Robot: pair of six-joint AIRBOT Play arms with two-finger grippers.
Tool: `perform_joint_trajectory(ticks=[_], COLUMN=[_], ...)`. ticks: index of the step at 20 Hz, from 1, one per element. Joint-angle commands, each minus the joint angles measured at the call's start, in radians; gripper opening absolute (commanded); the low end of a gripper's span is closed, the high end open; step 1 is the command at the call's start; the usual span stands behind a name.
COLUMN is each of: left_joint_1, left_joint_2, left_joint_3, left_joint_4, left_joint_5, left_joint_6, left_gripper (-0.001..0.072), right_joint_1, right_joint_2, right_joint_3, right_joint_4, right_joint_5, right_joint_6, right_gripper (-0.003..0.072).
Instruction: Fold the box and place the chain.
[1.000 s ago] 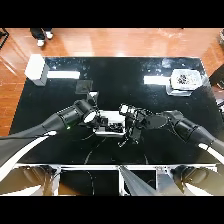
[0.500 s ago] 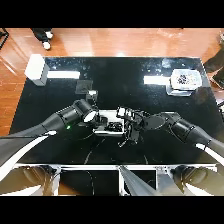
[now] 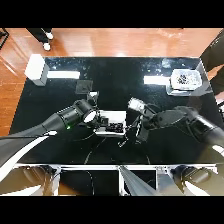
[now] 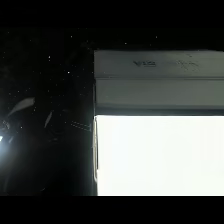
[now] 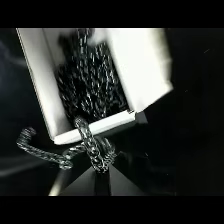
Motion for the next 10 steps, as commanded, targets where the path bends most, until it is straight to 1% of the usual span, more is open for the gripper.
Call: perform_joint_trajectory(ticks=[1, 3, 5, 8, 10], left_joint_1=[0.000, 0.000, 0.000, 0.000, 0.000], left_joint_2=[0.000, 0.000, 0.000, 0.000, 0.000], left_joint_3=[0.001, 0.001, 0.001, 0.001, 0.001], left_joint_4=[0.003, 0.003, 0.003, 0.003, 0.003], left_joint_5=[0.000, 0.001, 0.000, 0.003, 0.003], left_joint_6=[0.006, 0.006, 0.006, 0.006, 0.006], left_gripper=[0.0021, 0.0021, 0.0021, 0.0021, 0.0021], right_joint_1=[-0.039, -0.039, -0.039, -0.039, -0.039], right_joint_2=[0.078, 0.081, 0.081, 0.081, 0.081], right_joint_3=[0.073, 0.150, 0.214, 0.281, 0.288], right_joint_4=[0.098, 0.191, 0.292, 0.357, 0.388], right_joint_5=[-0.114, -0.139, -0.132, -0.107, -0.093], right_joint_6=[0.070, 0.099, 0.099, 0.121, 0.144], right_gripper=[0.0026, 0.0026, 0.0026, 0.0026, 0.0026])
